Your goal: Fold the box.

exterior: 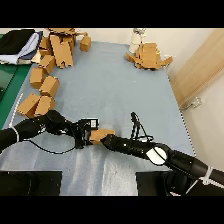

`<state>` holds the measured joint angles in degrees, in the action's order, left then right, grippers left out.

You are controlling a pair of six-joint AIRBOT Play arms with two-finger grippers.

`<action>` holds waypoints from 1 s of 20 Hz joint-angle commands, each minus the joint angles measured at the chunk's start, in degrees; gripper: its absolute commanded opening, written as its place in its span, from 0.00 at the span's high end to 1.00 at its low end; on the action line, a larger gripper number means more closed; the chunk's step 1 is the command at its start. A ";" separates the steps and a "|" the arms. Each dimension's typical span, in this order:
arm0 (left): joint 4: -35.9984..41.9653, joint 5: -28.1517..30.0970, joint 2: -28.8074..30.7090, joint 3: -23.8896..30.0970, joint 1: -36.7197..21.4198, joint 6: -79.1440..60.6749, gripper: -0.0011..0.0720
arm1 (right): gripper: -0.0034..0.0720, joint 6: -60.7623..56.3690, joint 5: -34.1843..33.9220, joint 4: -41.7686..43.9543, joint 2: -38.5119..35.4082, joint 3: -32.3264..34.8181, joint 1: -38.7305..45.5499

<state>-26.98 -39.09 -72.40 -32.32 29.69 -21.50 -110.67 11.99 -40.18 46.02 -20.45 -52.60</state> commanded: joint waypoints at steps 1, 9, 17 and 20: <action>0.00 -0.04 0.00 0.00 -0.02 0.00 0.26 | 0.95 -1.79 -7.32 2.16 2.93 0.39 -2.12; 0.17 0.55 -0.02 0.00 -0.02 0.00 0.26 | 0.95 -1.79 -7.87 0.31 3.41 0.42 -2.16; 0.15 0.57 -0.02 0.00 -0.02 0.00 0.26 | 0.95 -1.79 -7.39 0.24 6.75 0.39 -2.19; 0.17 0.57 -0.02 0.00 -0.02 0.00 0.26 | 0.95 -1.79 -7.39 0.09 6.78 0.39 -2.19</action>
<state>-26.81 -38.59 -72.40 -32.32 29.69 -21.50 -112.49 4.21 -39.92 52.58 -20.08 -54.72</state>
